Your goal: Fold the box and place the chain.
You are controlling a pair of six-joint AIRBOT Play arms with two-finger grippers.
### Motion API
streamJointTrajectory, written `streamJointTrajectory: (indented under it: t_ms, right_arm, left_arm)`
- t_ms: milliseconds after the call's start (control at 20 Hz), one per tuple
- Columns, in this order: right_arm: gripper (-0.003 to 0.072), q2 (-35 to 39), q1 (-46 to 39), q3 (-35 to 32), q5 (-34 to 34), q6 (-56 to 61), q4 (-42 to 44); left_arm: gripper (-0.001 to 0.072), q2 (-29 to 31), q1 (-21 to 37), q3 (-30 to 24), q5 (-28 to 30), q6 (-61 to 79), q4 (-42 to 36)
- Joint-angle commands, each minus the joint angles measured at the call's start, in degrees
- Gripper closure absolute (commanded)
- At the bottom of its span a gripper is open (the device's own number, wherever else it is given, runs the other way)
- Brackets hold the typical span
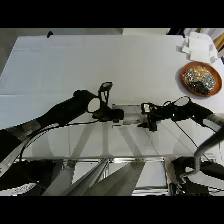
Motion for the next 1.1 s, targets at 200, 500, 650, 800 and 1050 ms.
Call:
streamJointTrajectory:
  t_ms: [200,500,650,800,1050]
  right_arm:
    - [0.0316,0.0,0.0,0.0,0.0,0.0,0.0]
    - [0.0316,0.0,0.0,0.0,0.0,0.0,0.0]
    - [0.0316,0.0,0.0,0.0,0.0,0.0,0.0]
    - [0.0316,0.0,0.0,0.0,0.0,0.0,0.0]
    - [0.0316,0.0,0.0,0.0,0.0,0.0,0.0]
  left_arm:
    - [0.0299,-2.5,-1.9,3.4,-2.3,-12.7,6.0]
    - [0.0322,-5.2,-4.3,3.4,-3.1,-15.8,6.6]
    - [0.04,-5.3,-4.2,3.5,-3.7,-15.8,6.8]
    - [0.0385,-7.3,-3.6,7.1,-10.9,-15.7,8.4]
    - [0.036,-10.5,-3.6,11.8,-16.7,-15.7,9.4]
